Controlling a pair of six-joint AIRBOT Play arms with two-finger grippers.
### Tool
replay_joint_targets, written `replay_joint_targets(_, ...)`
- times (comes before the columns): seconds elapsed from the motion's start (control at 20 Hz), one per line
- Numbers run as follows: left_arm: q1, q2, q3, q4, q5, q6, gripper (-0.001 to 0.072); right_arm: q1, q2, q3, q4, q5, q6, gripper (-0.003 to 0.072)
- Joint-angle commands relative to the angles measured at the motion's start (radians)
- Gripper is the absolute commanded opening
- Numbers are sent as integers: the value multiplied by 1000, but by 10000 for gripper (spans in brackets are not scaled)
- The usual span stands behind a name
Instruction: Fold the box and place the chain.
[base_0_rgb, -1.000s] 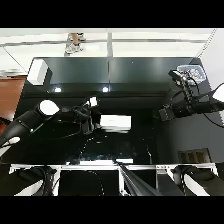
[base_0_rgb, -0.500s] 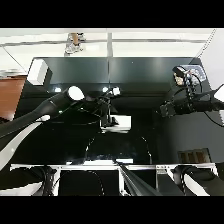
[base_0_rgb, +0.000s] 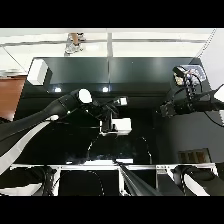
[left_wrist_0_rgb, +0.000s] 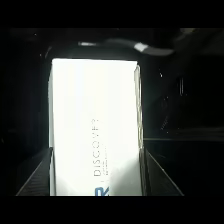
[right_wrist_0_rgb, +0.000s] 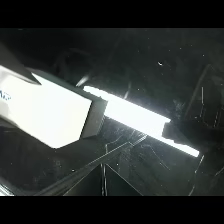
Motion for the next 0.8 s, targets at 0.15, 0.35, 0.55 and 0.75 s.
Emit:
replay_joint_targets(0.15,-105,-22,62,364,6,-312,685,-1,0,0,-1,-2,0,10)
replay_joint_targets(0.35,-101,-26,151,454,-102,-535,343,-1,0,0,-1,-6,0,10)
replay_joint_targets(0.55,80,110,189,594,-311,-759,342,-1,0,0,-14,-6,0,11)
replay_joint_targets(0.75,429,270,187,834,-502,-1004,342,-1,0,0,-31,-22,0,10)
